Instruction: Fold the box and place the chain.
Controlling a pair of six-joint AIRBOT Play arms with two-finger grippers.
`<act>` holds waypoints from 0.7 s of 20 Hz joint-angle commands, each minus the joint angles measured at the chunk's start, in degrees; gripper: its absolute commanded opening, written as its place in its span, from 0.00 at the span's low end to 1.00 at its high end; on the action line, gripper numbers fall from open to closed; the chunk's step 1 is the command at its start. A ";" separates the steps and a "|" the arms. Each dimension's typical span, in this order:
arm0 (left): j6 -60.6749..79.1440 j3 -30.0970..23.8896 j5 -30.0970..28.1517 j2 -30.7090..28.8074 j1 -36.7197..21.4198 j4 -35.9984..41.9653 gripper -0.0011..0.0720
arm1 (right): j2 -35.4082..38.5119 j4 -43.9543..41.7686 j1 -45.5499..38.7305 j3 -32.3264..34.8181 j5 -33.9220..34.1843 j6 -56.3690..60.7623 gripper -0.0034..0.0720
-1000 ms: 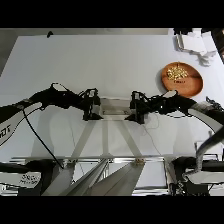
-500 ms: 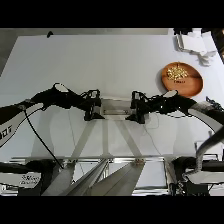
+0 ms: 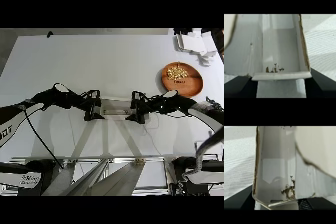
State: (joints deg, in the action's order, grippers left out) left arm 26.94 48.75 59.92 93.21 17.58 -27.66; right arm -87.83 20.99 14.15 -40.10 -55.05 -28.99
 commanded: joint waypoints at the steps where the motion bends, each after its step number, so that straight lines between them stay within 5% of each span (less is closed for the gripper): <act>1: 0.00 0.02 -0.04 0.04 0.02 -0.04 0.49 | -0.04 -0.02 0.07 -0.02 -0.02 0.00 0.64; 3: 0.00 0.02 -0.07 0.04 0.02 -0.04 0.49 | -0.04 -0.07 0.07 -0.02 -0.02 0.02 0.64; 7: 0.02 0.02 -0.04 0.04 0.02 -0.04 0.49 | 0.63 0.94 -2.01 -0.02 -0.02 0.68 0.88; 14: 0.00 0.02 -0.04 0.04 0.02 -0.04 0.49 | 13.66 24.15 -4.94 -0.02 0.09 18.32 0.82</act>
